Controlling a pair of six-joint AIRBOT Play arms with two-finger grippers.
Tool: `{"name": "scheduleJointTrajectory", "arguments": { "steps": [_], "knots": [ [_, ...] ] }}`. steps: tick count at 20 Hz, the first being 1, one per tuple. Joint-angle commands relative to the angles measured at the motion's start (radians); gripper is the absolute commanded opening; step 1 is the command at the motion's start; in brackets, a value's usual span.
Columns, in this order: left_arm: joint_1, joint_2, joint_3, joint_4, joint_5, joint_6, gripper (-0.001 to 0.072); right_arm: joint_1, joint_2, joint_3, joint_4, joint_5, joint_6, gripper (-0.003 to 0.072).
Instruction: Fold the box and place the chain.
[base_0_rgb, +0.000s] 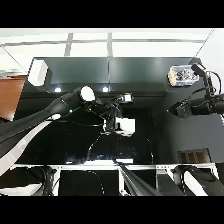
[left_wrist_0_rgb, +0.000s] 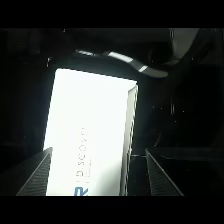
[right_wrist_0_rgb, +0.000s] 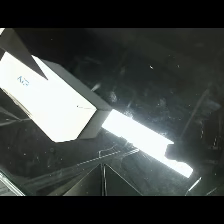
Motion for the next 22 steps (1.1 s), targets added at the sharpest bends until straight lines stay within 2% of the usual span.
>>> {"name": "scheduleJointTrajectory", "arguments": {
  "steps": [1,9,14,18,22],
  "knots": [
    [-0.013,-0.001,0.002,0.059,-0.015,-0.001,0.0708,0.000,0.000,0.000,0.002,-0.001,0.000,0.0011],
    [-0.019,-0.001,0.008,0.063,0.000,-0.001,0.0708,0.000,0.000,0.000,0.025,-0.004,0.000,0.0011],
    [-0.011,0.005,0.066,0.066,-0.008,-0.002,0.0708,0.000,0.000,0.000,0.027,-0.013,0.008,0.0011],
    [-0.011,-0.004,0.066,0.136,-0.011,-0.008,0.0708,0.000,0.000,0.000,0.026,-0.018,0.007,0.0011],
    [-0.019,-0.027,0.067,0.135,-0.078,-0.051,0.0708,0.000,0.000,0.000,0.027,-0.030,0.007,0.0011]
  ]
}}
